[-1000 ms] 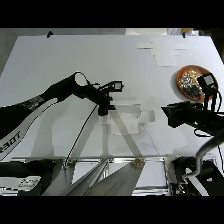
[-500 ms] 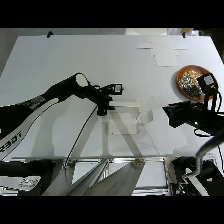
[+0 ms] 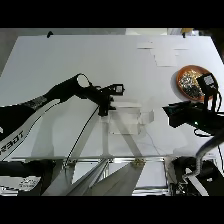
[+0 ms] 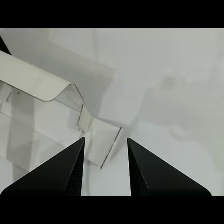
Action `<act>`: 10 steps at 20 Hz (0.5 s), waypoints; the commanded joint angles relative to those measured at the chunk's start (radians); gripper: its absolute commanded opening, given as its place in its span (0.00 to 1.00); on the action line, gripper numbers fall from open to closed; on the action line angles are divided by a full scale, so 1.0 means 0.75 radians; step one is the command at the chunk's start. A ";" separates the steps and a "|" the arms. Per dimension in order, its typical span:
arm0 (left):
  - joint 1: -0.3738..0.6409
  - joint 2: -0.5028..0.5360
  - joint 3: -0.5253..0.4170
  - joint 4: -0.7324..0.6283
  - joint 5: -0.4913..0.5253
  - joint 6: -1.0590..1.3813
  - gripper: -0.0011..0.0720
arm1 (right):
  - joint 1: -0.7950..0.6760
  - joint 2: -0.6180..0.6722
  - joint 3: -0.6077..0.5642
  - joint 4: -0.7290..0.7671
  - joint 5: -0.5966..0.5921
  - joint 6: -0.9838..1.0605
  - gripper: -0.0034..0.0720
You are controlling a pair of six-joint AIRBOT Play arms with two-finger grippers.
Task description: Fold the box and place the chain.
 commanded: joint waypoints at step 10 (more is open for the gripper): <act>-0.014 -0.001 -0.001 -0.002 0.094 -0.228 0.02 | 0.001 -0.001 0.001 -0.001 0.046 0.001 0.44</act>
